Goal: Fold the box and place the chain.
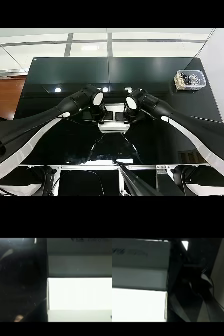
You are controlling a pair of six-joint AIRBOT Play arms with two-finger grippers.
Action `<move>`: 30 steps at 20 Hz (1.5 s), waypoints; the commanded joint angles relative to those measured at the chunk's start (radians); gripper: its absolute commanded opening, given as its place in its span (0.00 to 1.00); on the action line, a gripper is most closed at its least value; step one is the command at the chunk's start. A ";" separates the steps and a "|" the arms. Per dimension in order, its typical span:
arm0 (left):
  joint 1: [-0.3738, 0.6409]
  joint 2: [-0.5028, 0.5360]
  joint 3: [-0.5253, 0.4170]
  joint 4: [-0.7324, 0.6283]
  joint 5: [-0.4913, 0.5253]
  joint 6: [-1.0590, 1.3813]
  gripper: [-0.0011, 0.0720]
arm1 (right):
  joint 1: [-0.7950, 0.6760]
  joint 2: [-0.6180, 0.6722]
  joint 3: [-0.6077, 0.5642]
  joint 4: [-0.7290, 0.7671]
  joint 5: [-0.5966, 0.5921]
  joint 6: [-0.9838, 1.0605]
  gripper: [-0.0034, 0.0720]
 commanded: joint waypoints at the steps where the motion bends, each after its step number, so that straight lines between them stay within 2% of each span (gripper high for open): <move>1: 0.001 0.000 0.001 0.002 -0.003 0.004 0.05 | 0.001 -0.009 0.008 0.018 0.013 0.001 0.06; 2: 0.001 0.000 0.001 0.002 -0.007 0.004 0.05 | 0.001 -0.009 0.009 0.025 0.013 0.000 0.07; 3: 0.001 0.000 0.001 0.002 -0.007 0.004 0.05 | -0.001 -0.009 0.010 0.034 0.013 0.000 0.11; 4: 0.001 0.000 0.001 0.002 -0.007 0.004 0.05 | -0.003 -0.009 0.011 0.042 0.014 0.000 0.35; 5: 0.001 0.000 0.001 0.002 -0.008 0.004 0.05 | -0.006 -0.009 0.011 0.046 0.019 0.000 0.40; 6: 0.001 0.000 0.001 0.002 -0.008 0.004 0.05 | -0.008 -0.009 0.011 0.043 0.024 0.000 0.40; 7: 0.001 0.000 0.001 0.002 -0.008 0.004 0.05 | -0.009 -0.009 0.011 0.041 0.023 -0.007 0.11; 8: 0.001 0.000 0.001 0.002 -0.008 0.004 0.05 | -0.009 -0.009 0.011 0.036 0.018 -0.008 0.06; 11: 0.001 0.000 0.001 0.002 -0.008 0.004 0.05 | -0.009 -0.007 0.011 0.036 0.012 -0.012 0.07; 12: 0.001 0.000 0.001 0.002 -0.008 0.004 0.05 | -0.010 -0.002 0.014 0.035 0.014 -0.012 0.24; 13: 0.001 0.000 0.001 0.002 -0.008 0.004 0.05 | -0.013 0.010 0.019 0.036 0.021 -0.033 0.55; 16: 0.001 0.000 0.001 0.002 -0.006 0.004 0.05 | -0.015 0.113 0.031 0.029 0.063 -0.188 0.56; 18: 0.001 0.000 0.001 0.002 -0.004 0.004 0.05 | -0.025 0.235 0.034 0.009 0.105 -0.283 0.56; 20: 0.001 0.000 0.001 0.002 -0.003 0.004 0.05 | -0.053 0.367 0.034 -0.157 0.133 -0.315 0.56; 22: 0.001 0.000 0.001 0.002 0.002 0.004 0.05 | -0.086 0.457 0.019 -0.518 0.113 -0.333 0.56; 23: 0.001 0.000 0.001 0.002 0.002 0.004 0.05 | -0.121 0.474 0.003 -0.694 0.064 -0.329 0.56; 24: 0.001 0.000 0.001 0.002 0.002 0.004 0.05 | -0.176 0.473 -0.014 -0.786 -0.010 -0.318 0.56; 25: 0.001 0.000 0.001 0.002 0.003 0.004 0.05 | -0.263 0.468 -0.043 -0.801 -0.135 -0.296 0.56; 26: 0.002 0.000 0.001 0.003 0.003 0.004 0.05 | -0.357 0.455 -0.076 -0.771 -0.262 -0.279 0.90; 27: 0.002 0.000 0.001 0.003 0.003 0.004 0.05 | -0.459 0.424 -0.102 -0.724 -0.371 -0.256 1.00; 30: 0.002 0.000 0.001 0.007 0.003 0.004 0.05 | -0.719 0.268 -0.089 -0.495 -0.558 -0.205 1.00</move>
